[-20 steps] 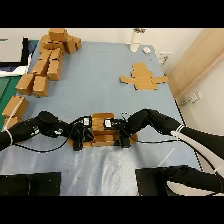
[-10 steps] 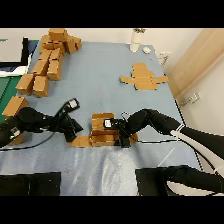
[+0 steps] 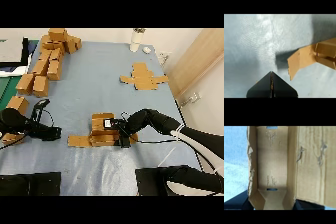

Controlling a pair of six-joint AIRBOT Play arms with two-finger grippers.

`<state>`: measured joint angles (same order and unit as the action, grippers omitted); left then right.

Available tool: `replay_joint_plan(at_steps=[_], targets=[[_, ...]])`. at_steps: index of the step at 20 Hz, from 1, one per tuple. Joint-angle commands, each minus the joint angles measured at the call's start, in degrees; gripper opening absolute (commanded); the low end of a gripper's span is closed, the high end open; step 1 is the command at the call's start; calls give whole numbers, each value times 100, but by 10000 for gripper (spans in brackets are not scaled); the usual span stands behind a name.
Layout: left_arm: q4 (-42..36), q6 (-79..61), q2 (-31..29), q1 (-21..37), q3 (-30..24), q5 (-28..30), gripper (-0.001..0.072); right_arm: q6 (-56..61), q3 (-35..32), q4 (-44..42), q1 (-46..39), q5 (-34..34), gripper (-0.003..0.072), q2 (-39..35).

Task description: Fold the box.

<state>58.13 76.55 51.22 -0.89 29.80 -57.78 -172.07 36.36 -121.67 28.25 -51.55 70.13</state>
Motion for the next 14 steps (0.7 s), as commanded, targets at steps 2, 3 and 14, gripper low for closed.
replay_joint_plan(at_steps=[2,3,14], targets=[[-997,-90,507,35,-216,37,11,0,0,0,-2,2,546,4],[-1139,-173,603,-79,-227,186,11,0,0,0,-2,2,546,4],[-2004,-175,831,-1954,-227,1414,10,0,0,0,-2,2,546,4]])
